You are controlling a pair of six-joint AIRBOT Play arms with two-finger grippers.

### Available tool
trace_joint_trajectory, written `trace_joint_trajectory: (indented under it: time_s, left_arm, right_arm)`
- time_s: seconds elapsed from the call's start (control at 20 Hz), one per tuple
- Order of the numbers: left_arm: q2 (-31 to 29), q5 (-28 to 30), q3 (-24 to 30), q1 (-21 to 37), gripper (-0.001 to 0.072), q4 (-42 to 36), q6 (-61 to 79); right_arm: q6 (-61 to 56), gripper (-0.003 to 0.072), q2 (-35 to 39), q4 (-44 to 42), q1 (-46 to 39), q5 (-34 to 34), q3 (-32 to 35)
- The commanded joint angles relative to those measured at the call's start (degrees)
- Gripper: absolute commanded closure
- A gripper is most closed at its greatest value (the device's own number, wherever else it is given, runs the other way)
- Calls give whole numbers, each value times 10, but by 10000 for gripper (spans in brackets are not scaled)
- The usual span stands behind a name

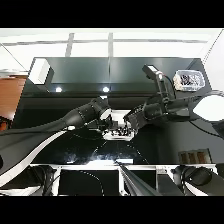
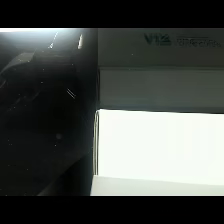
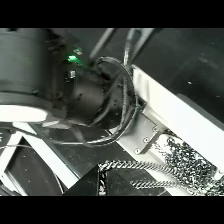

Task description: Fold the box and place the chain.

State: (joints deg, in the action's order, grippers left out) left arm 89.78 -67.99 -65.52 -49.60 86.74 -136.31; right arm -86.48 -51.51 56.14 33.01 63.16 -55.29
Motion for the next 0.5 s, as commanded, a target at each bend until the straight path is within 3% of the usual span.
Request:
trace_joint_trajectory:
  time_s: [0.0,0.05,0.1,0.35,0.45]
  left_arm:
    - [0,0,0,0,680,0,0]
    - [0,0,0,0,680,0,0]
    - [0,0,0,0,680,0,0]
    - [0,0,0,0,680,0,0]
    - [0,0,0,0,680,0,0]
  right_arm:
    - [2,390,-11,14,-11,-2,0]
    - [2,156,-11,14,-25,10,0]
    - [8,109,-9,16,-47,29,0]
    - [100,110,32,90,-200,89,11]
    - [197,109,53,43,-246,80,71]
